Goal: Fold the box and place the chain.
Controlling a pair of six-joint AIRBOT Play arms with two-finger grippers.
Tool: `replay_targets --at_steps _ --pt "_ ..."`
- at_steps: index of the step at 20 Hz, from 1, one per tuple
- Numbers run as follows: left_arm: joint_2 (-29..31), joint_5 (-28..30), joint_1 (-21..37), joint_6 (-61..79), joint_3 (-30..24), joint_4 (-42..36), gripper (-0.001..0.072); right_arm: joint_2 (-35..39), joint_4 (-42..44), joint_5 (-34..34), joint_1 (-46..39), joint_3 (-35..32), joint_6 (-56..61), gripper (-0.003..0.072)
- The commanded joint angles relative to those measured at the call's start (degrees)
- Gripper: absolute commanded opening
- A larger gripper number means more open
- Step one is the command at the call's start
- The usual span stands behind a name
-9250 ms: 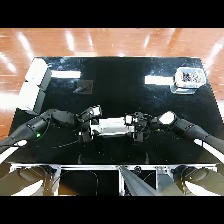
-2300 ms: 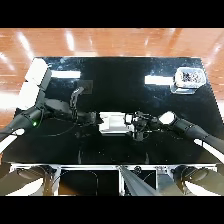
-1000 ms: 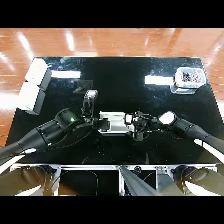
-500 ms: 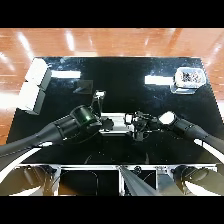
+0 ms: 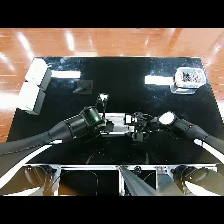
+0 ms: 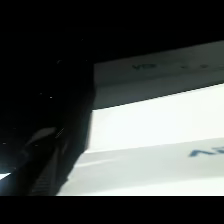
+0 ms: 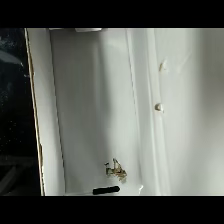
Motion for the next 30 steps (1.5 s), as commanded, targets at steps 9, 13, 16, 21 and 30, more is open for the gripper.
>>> replay_targets --at_steps 9,13,16,21,30 --pt "-0.2 3.1 3.0 -0.9 0.8 -7.0 0.0493 0.0 0.0 0.0 0.0 0.0 0.0 0.0549" --pt "-0.2 5.0 4.7 -0.9 0.8 -8.4 0.0494 0.0 0.0 0.0 0.0 0.0 0.0 0.0549" --pt "-0.2 4.0 5.9 -0.8 0.8 -10.3 0.0494 0.0 0.0 0.0 0.0 0.0 0.0 0.0549" --pt "-0.8 1.9 6.1 -0.2 0.8 -11.9 0.0494 0.0 0.0 0.0 0.0 0.0 0.0 0.0549" --pt "-2.3 0.9 6.4 0.0 0.8 -11.5 0.0439 0.0 0.0 0.0 0.0 0.0 0.0 0.0549"
